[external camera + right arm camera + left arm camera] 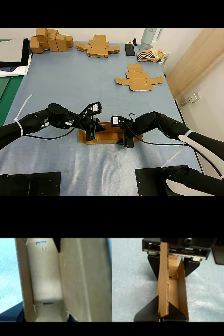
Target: Fold the box.
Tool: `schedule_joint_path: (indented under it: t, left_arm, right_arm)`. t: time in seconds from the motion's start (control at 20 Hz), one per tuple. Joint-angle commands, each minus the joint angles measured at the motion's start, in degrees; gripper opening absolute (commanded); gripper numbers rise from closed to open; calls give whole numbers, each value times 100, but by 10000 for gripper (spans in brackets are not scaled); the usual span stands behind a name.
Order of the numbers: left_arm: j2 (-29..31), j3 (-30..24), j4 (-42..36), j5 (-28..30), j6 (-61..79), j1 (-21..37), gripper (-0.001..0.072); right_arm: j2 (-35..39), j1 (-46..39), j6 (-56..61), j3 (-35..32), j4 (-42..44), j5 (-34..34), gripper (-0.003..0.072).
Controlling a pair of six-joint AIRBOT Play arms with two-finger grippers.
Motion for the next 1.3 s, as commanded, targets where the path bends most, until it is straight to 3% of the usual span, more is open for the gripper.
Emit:
schedule_joint_path:
  t: [0.0,0.35,0.8,1.25]
  left_arm:
    - [-2,0,0,4,0,-2,14]
    - [-2,0,-608,4,2,-7,14]
    - [-2,-2,-577,-44,-4,-2,15]
    - [-2,-2,487,-35,-925,7,16]
  right_arm:
    - [-4,2,4,4,0,22,438]
    - [-4,2,4,4,4,7,438]
    - [-4,2,4,4,0,4,438]
    - [-4,2,4,4,-4,7,438]
